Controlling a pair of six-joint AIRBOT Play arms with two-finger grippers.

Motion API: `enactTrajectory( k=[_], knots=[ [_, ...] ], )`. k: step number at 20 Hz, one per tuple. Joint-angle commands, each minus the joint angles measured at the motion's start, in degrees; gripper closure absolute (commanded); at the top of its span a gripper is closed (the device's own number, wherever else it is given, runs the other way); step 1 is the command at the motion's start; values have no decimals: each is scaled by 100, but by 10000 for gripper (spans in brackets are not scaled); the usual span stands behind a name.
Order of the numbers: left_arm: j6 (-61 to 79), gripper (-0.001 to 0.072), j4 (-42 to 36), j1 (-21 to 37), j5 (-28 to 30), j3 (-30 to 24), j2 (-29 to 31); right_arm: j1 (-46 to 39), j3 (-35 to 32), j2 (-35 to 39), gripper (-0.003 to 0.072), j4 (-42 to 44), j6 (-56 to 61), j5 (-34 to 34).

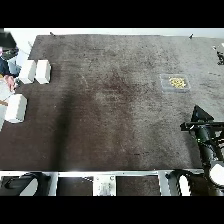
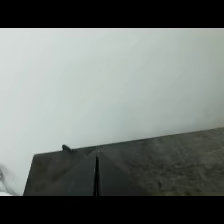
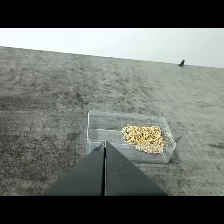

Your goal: Fold the box and place the chain.

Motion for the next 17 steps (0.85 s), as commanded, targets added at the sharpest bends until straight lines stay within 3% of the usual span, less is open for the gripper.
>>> enactTrajectory(
  k=[1, 4, 7, 12, 17],
  knots=[
    [13, 703, -2, -551, 1056, -1974, 1749, 2, -2, 2, 676, 0, 2, 0],
    [31, 702, 4, -815, 1209, -3521, 3187, 2, -2, 2, 676, 0, 0, 0],
    [4, 701, 0, -813, 1172, -4511, 4258, 2, -2, 2, 676, 0, 2, 0],
    [7, 697, -2, -813, 1172, -5077, 4533, 2, -2, 2, 676, 0, 2, 0],
    [4, 696, -2, -813, 1115, -5115, 4533, 2, -2, 2, 676, 0, 2, 0]
  ],
)
